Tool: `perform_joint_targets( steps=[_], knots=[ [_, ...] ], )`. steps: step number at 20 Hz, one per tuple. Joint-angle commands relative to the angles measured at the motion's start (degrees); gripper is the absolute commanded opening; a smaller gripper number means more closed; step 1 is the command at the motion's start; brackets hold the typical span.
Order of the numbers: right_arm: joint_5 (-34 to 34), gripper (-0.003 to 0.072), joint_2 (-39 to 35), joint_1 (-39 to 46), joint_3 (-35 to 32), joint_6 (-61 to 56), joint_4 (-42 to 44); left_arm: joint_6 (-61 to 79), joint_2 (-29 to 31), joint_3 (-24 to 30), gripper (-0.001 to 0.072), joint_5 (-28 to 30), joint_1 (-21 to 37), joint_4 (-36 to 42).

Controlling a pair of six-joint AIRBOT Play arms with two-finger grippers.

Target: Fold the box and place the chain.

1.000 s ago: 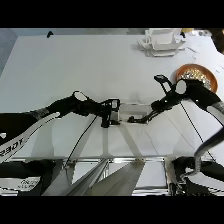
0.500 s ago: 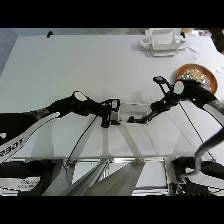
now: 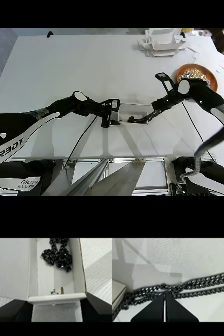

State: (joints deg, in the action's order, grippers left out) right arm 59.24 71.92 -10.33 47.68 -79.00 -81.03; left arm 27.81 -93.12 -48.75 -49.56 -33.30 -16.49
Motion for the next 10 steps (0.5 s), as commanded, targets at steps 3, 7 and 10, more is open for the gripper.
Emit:
perform_joint_targets(
  steps=[3, 7, 10],
  knots=[
    [0.0, 0.0059, -5.9, 0.0, 0.0, -0.1, -0.2, 0.0, 0.0, 0.0, 0.0085, 0.0, 0.0, 0.0],
    [-0.1, 0.0206, -3.9, 0.0, 0.0, -0.2, 0.0, 0.0, 0.0, 0.0, 0.0085, 0.0, 0.0, 0.0],
    [-1.2, 0.0204, -1.4, -0.1, -0.3, 0.0, 0.5, 0.0, 0.0, 0.0, 0.0085, 0.0, 0.0, 0.0]
  ],
)
